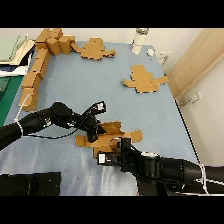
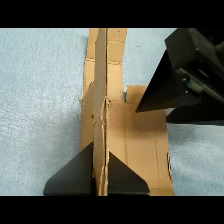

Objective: Fold the box.

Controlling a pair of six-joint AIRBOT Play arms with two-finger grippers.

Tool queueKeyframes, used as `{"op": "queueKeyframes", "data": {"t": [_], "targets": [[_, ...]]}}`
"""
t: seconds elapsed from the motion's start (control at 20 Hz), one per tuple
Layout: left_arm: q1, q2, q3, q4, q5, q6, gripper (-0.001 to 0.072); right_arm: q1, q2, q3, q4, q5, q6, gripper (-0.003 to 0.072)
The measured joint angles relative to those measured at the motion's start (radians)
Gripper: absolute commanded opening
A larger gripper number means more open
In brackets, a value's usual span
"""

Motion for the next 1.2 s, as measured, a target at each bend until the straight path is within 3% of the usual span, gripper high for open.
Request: {"op": "queueKeyframes", "data": {"t": [0.3,0.6,0.65,0.7,1.2], "targets": [[0.000,0.000,0.000,0.000,0.000,0.000,0.0011,0.005,0.010,0.027,-0.126,-0.016,0.149,0.0478],[0.000,0.000,0.000,0.000,0.000,0.000,0.0011,0.005,0.055,0.048,-0.153,-0.047,0.248,0.0485],[0.000,0.000,0.000,0.000,0.000,0.000,0.0011,0.005,0.058,0.048,-0.152,-0.048,0.256,0.0642],[0.000,0.000,0.000,0.000,0.000,0.000,0.0012,0.005,0.060,0.049,-0.153,-0.049,0.259,0.0720],[0.000,-0.001,0.000,0.000,0.000,0.000,0.0011,-0.081,0.104,0.016,-0.185,-0.019,0.249,0.0720]]}}
